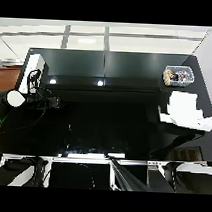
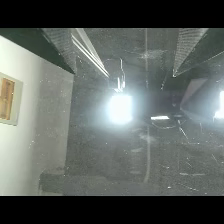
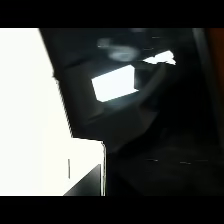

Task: Fold the box and place the chain.

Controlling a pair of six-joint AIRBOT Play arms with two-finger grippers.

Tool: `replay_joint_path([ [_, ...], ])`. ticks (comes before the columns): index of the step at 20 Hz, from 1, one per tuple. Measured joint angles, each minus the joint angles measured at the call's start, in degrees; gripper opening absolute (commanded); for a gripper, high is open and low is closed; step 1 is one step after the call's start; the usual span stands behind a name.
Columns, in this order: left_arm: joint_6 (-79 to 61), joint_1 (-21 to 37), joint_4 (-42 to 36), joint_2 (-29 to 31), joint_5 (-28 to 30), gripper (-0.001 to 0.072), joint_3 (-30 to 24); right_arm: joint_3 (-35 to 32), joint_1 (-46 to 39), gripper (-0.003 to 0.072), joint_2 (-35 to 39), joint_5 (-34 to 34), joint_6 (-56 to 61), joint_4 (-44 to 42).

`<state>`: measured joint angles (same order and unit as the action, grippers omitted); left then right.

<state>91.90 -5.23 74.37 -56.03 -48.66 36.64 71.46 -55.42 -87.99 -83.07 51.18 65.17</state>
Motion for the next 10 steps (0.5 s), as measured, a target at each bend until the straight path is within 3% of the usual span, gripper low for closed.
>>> replay_joint_path([
  [6, 0.22, -0.02, -0.79, -0.04, 0.13, 0.0716, 0.0, -18.38, 6.03, 0.0017, 13.38, 1.33, -5.95, -19.78],
  [10, -3.02, -0.02, -7.19, -0.48, 0.26, 0.0716, 0.0, -34.93, 14.91, 0.0017, 23.89, 10.51, -10.32, -33.86],
])
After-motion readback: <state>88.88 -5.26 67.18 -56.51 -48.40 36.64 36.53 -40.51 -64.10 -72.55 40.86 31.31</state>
